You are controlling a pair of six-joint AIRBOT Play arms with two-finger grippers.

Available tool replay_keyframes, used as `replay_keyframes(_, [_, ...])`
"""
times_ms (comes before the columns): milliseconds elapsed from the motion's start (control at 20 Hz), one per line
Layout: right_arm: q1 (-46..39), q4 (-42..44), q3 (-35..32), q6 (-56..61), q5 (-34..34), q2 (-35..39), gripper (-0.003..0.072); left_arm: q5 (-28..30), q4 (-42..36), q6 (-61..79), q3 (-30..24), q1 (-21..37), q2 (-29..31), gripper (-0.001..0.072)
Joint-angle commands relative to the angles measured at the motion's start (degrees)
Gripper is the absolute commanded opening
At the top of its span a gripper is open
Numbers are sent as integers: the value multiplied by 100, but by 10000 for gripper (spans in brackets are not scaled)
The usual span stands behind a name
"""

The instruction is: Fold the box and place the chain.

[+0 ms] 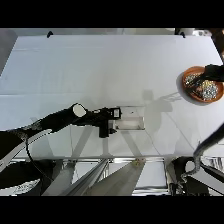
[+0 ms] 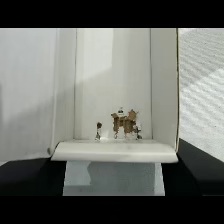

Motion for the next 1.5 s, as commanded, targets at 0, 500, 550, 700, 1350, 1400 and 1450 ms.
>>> replay_keyframes(0, [136,691,-44,-173,914,153,11,0,0,2,-2,-2,0,133])
replay_keyframes(500, [1985,605,-2354,-317,278,157,11,2,0,2,-2,-2,0,133])
replay_keyframes(550, [2070,693,-2470,-319,269,160,11,0,0,2,-2,-2,0,133])
replay_keyframes(700, [2308,1222,-2507,-509,621,214,11,0,0,2,-2,-2,0,134])
replay_keyframes(1350, [3399,1700,-2516,-514,262,1410,11,0,0,2,-2,-2,0,134])
replay_keyframes(1400, [3528,1821,-2516,-514,173,1410,11,0,0,2,-2,-2,0,133])
replay_keyframes(1450, [3646,1952,-2516,-514,37,1410,11,0,0,2,-2,-2,0,134])
